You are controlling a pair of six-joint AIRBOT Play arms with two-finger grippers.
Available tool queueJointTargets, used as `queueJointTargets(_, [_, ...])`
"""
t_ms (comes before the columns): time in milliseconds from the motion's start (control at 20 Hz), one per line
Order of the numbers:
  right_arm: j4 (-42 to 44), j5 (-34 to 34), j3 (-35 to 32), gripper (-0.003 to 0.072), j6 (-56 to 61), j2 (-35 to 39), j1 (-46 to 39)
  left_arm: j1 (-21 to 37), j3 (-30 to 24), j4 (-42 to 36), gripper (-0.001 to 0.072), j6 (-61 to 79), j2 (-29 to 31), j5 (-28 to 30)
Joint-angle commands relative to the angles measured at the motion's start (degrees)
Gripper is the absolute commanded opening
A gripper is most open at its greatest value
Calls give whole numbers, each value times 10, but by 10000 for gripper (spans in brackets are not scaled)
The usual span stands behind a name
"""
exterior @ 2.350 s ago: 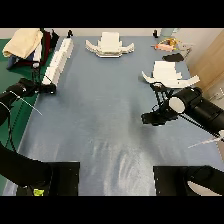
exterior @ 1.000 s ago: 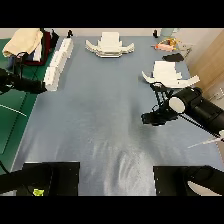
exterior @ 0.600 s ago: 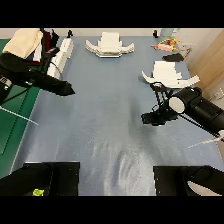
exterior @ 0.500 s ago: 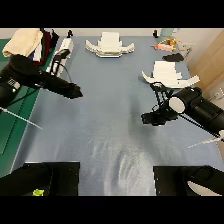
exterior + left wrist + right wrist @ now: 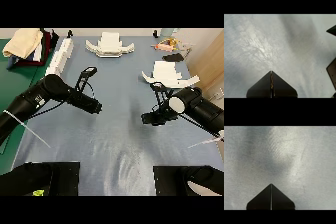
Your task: Fold the box.
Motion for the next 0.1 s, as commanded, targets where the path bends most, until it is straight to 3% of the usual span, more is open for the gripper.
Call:
queueJointTargets(0, [0, 0, 0, 2, 0, 0, 0, -8, -6, -1, 13, -2, 0, 8])
queueJointTargets(50, [0, 0, 0, 2, 0, 0, 0, -8, -6, -1, 13, -2, 0, 8])
